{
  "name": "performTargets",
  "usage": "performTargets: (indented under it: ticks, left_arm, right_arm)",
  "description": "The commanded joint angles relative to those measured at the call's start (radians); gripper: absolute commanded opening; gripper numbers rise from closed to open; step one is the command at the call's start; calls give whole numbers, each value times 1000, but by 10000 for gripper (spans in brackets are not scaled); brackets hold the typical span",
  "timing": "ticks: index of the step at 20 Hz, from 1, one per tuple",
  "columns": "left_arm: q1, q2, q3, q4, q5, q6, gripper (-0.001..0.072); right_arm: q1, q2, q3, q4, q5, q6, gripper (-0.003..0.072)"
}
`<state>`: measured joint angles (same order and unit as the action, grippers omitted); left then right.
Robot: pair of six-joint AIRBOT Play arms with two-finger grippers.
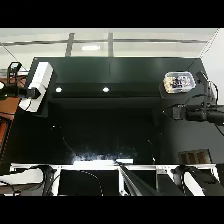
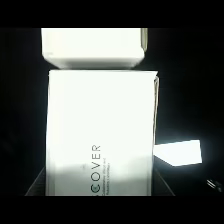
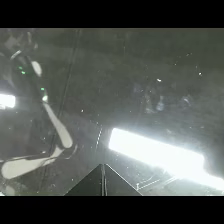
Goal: Fold the box and place the chain.
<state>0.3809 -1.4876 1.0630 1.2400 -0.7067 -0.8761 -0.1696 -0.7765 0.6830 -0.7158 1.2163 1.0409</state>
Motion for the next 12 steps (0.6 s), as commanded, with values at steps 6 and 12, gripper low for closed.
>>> performTargets:
  ticks: [6, 12]
  left_arm:
    - [-26, 27, 70, 5, 28, -64, 712]
    - [-38, 270, 86, -298, -140, -124, 443]
  right_arm:
    - [1, 0, 0, 1, -8, 3, 13]
    - [8, 1, 17, 19, -50, 4, 12]
